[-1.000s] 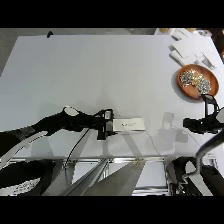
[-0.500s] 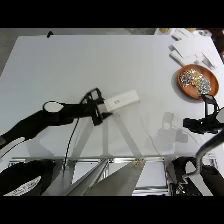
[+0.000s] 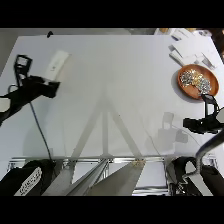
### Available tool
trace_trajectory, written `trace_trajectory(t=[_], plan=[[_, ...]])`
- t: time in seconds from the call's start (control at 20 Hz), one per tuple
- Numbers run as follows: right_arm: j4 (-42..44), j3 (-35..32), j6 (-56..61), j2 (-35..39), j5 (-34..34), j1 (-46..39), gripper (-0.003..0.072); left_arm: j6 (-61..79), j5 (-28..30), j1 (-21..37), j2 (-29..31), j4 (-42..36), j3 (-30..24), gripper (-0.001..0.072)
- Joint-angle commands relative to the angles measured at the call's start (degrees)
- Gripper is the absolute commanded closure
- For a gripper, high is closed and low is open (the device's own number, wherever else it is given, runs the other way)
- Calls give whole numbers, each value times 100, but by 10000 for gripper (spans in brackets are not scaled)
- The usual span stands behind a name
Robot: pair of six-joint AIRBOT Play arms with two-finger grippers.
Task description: Fold the box and place the chain.
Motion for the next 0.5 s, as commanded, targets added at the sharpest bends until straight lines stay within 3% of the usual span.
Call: trace_trajectory(t=[0.0,0.2,0.45], plan=[[0,-4,0,4,0,-2,673,-1425,-682,1631,-98,1469,4,557],[2,-4,0,4,0,-2,673,-1480,-1222,2712,-586,1711,4,557],[0,-4,0,4,0,-2,673,-1480,-1515,2844,-1150,2201,4,550]])
